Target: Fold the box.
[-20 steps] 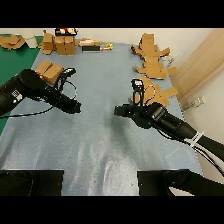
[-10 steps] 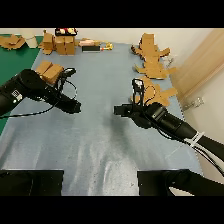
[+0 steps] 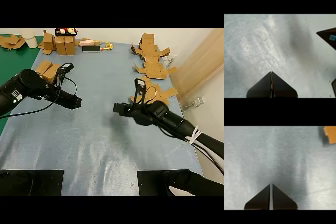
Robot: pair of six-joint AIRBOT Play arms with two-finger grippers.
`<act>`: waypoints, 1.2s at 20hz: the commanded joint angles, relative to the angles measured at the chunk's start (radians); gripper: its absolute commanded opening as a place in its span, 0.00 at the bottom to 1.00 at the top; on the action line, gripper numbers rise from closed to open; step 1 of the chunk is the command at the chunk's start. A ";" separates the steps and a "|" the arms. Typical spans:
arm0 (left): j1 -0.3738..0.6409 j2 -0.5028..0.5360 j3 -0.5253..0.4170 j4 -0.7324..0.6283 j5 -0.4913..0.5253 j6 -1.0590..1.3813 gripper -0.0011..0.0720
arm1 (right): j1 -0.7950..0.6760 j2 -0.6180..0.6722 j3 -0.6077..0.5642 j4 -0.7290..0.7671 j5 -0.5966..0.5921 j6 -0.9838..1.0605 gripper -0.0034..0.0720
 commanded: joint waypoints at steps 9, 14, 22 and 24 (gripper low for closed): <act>0.000 0.000 0.000 -0.001 0.080 -0.320 0.84 | -1.125 -0.317 0.537 0.573 -0.362 -1.002 0.59; 0.000 0.000 0.000 -0.039 0.103 -0.433 0.84 | -1.295 -0.653 0.794 0.757 -0.384 -1.206 0.59; 0.000 0.000 0.000 -0.090 0.143 -0.442 0.84 | -1.222 -0.860 0.961 0.886 -0.466 -1.335 0.58; 0.000 0.000 0.000 -0.090 0.143 -0.443 0.84 | -1.201 -0.873 0.964 0.886 -0.470 -1.339 0.57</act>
